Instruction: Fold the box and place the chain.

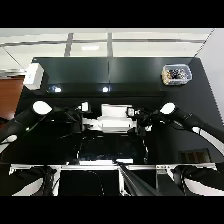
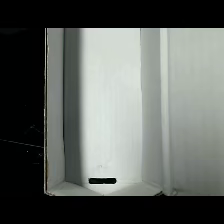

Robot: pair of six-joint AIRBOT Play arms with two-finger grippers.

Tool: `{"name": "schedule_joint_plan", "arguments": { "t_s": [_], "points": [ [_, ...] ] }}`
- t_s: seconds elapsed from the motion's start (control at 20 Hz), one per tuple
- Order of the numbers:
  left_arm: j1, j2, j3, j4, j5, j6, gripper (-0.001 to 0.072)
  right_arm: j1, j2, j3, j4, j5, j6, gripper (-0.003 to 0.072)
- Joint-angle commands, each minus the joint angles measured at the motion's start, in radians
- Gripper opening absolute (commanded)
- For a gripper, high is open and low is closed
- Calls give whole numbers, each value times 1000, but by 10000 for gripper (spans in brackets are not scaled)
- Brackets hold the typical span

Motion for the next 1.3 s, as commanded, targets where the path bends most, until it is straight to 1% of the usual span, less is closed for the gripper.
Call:
{"name": "schedule_joint_plan", "arguments": {
  "t_s": [0.0, 0.1, 0.15, 0.2, 0.25, 0.3, 0.35, 0.45, 0.55, 0.65, 0.8, 0.95, 1.0, 1.05, 1.1, 1.15, 1.2, 1.25],
  "points": [
    [-51, -105, 48, -43, -35, 104, 670, 1, -1, 0, 0, 1, 0, 137],
    [-65, -132, 56, -43, -38, 102, 669, 1, -1, 0, 0, 1, 0, 137],
    [-69, -138, 57, -44, -47, 102, 578, 1, -1, 0, 0, 1, 0, 137],
    [-72, -140, 57, -46, -63, 102, 427, 1, -1, 0, 0, 1, 0, 137],
    [-74, -140, 57, -48, -72, 103, 307, 1, -1, 0, 0, 1, 0, 137],
    [-75, -140, 57, -48, -68, 103, 213, 1, -1, 0, 0, 0, 0, 137],
    [-76, -140, 57, -50, -60, 103, 159, 1, -1, 0, 0, 1, 0, 137],
    [-81, -143, 57, -84, -43, 103, 160, 1, -1, 0, 0, 1, 0, 137],
    [-89, -153, 57, -165, -29, 103, 161, 1, -1, 0, 0, 1, 0, 137],
    [-105, -171, 57, -213, -11, 103, 162, 1, -1, 0, 0, 0, 0, 137],
    [-109, -199, 57, -238, -8, 101, 162, 1, -1, 0, 0, 0, 0, 137],
    [-109, -201, 59, -239, -9, 99, 157, 1, -1, 0, 0, 0, 0, 137],
    [-109, -201, 59, -239, -11, 99, 77, 1, -1, 0, 0, 0, 0, 137],
    [-109, -201, 60, -239, -27, 100, 28, 1, -1, 0, 0, 0, 0, 137],
    [-110, -201, 59, -238, -41, 100, 61, 1, -1, 0, 0, 0, 0, 137],
    [-116, -201, 59, -238, -41, 100, 327, 1, -1, 0, 0, 0, 0, 137],
    [-122, -201, 59, -238, -26, 96, 572, 1, -1, 0, 0, 0, 0, 137],
    [-122, -201, 62, -231, -25, 87, 322, 1, -1, 0, 0, 0, 0, 137]
  ]
}}
